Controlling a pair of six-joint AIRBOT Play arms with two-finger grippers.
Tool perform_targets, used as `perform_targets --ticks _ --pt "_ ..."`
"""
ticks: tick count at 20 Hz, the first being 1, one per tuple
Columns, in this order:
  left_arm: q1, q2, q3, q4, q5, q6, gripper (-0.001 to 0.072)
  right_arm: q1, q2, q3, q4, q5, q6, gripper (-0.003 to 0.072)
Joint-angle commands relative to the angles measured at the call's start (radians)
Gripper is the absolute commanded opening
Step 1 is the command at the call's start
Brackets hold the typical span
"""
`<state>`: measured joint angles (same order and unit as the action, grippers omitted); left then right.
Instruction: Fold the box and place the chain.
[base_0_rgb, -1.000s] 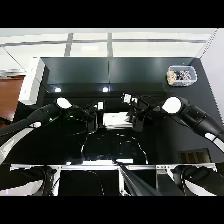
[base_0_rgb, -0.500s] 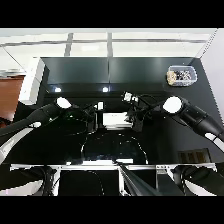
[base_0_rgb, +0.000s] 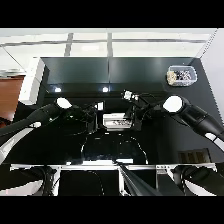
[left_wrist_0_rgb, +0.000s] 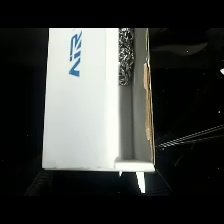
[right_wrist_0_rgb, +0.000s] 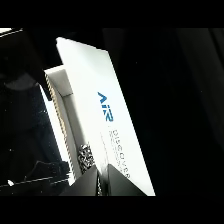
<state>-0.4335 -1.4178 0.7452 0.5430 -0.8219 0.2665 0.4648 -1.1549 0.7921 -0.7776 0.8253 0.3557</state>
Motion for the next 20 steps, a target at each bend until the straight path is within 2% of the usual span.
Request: perform_targets --ticks 1,10,11,12,20 --pt "0.0 -0.001 0.0 -0.001 0.003 -0.001 0.0486 0.006 -0.003 0.0 -0.006 0.023 0.003 0.0022" --pt "0.0 -0.001 0.0 -0.001 0.003 -0.001 0.0486 0.01 -0.003 0.0 -0.027 0.046 0.004 0.0033" --pt "0.0 -0.001 0.0 -0.001 0.003 -0.001 0.0485 0.01 -0.003 0.0 -0.038 0.046 0.005 0.0075" --pt "0.0 -0.001 0.0 -0.001 0.003 -0.001 0.0486 0.01 -0.003 0.0 -0.045 0.046 0.005 0.0152" --pt "0.0 -0.001 0.0 -0.001 0.003 -0.001 0.0486 0.01 -0.003 -0.003 -0.046 0.05 0.035 0.0134"
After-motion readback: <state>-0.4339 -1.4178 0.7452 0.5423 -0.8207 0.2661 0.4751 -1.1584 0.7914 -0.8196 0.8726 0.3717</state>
